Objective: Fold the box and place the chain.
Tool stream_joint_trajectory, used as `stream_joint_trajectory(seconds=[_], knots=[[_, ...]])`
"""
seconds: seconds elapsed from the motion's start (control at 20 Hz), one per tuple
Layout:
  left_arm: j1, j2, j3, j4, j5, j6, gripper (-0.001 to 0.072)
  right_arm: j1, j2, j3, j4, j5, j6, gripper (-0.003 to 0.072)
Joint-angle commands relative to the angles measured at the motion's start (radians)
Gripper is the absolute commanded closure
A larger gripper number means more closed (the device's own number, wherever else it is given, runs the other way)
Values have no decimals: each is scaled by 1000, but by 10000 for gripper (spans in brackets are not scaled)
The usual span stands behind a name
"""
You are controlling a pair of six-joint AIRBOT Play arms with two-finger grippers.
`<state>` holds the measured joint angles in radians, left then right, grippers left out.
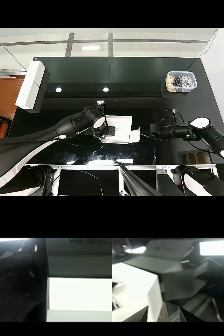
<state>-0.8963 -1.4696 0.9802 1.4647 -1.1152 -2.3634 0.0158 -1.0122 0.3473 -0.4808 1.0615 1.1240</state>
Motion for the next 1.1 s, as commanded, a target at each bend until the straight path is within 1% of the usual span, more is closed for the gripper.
stream_joint_trajectory(seconds=[0.0,0.15,0.2,0.3,0.35,0.5,0.85,1.05], knots=[[0,-1,-1,-4,-12,0,679,23,0,10,58,2,-7,228],[0,-1,-1,-3,-12,0,678,129,0,70,53,-21,27,228],[0,-1,-1,-3,-13,1,678,170,0,103,23,-44,58,228],[0,-1,-1,-3,-13,0,678,239,-1,158,-93,-78,106,214],[0,-1,-1,-3,-12,0,678,270,-1,173,-141,-87,150,44],[0,-1,0,-2,-12,0,679,325,-1,182,-216,-116,240,45],[0,0,0,4,11,0,678,466,-5,196,-435,-229,547,59],[0,0,0,12,13,0,678,530,-51,253,-482,-229,631,59]])
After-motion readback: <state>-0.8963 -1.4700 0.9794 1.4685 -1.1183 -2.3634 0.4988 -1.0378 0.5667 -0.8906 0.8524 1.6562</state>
